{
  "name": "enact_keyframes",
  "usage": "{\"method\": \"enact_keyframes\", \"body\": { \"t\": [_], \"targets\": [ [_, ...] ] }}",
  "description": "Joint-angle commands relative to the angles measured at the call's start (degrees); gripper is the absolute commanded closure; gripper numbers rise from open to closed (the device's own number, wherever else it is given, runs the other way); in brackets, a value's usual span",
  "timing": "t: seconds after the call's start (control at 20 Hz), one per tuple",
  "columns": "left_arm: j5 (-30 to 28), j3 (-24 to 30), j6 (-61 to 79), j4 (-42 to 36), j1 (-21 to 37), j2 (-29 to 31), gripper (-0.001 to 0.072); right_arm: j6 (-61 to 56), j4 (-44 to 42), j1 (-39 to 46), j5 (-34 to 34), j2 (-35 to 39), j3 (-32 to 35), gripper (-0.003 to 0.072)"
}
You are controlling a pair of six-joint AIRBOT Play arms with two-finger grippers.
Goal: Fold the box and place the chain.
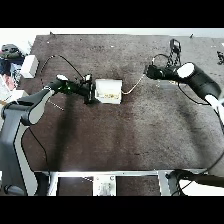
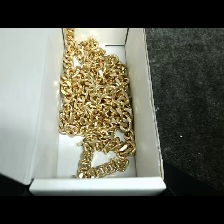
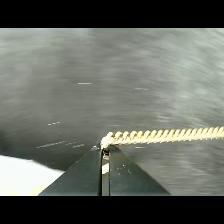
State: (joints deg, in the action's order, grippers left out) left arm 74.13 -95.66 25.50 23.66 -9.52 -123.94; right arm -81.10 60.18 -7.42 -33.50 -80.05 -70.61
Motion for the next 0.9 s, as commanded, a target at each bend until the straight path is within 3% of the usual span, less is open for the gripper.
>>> {"method": "enact_keyframes", "body": {
  "t": [0.0,0.3,0.85],
  "targets": [
    [-0.02,-0.04,0.0,0.02,-0.02,0.02,0.0355,1.86,-0.22,-5.18,-2.64,7.34,-0.11,0.0673],
    [0.0,-0.04,0.0,0.02,-0.02,0.02,0.0355,1.81,-0.26,-13.55,0.31,9.44,-0.11,0.0673],
    [-0.02,-0.04,0.0,0.02,-0.02,0.02,0.0355,1.81,-3.67,-20.65,9.35,9.42,-2.6,0.0673]
  ]
}}
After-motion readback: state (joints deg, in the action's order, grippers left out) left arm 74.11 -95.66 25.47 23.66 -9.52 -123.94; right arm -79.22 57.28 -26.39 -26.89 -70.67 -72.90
